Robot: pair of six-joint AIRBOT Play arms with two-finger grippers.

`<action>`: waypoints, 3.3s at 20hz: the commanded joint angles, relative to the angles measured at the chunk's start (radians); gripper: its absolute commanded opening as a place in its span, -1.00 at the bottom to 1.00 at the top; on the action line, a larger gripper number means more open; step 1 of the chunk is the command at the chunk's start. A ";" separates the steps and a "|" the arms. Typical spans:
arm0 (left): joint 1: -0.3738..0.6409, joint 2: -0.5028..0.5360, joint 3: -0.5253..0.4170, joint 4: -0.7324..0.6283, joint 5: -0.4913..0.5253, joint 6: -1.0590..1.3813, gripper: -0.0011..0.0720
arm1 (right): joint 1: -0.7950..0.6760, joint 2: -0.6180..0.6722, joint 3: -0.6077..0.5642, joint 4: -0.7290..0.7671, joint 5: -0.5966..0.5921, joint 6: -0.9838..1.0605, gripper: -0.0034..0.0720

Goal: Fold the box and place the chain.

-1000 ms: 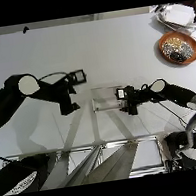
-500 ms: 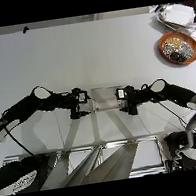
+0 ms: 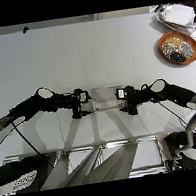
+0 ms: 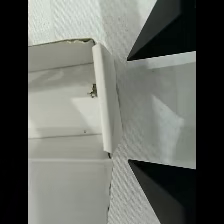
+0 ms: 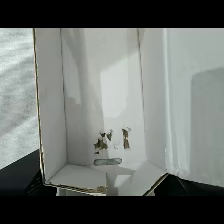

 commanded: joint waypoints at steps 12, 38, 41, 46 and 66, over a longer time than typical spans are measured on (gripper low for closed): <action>-0.015 -0.031 -0.001 -0.067 -0.022 0.011 0.95 | 0.000 0.000 0.000 0.000 0.000 0.000 -0.12; -0.056 -0.080 -0.001 -0.170 -0.024 0.013 -0.73 | 0.000 0.000 0.000 0.000 0.000 0.000 -0.12; -0.056 -0.080 -0.001 -0.170 -0.025 0.013 -0.73 | 0.000 0.000 0.000 0.000 0.000 0.000 -0.12; -0.056 -0.080 -0.001 -0.169 -0.025 0.013 -0.73 | 0.000 0.000 0.000 0.000 0.000 0.000 -0.12; -0.056 -0.080 -0.001 -0.170 -0.025 0.013 -0.73 | 0.000 0.082 0.001 -0.076 0.001 -0.005 0.99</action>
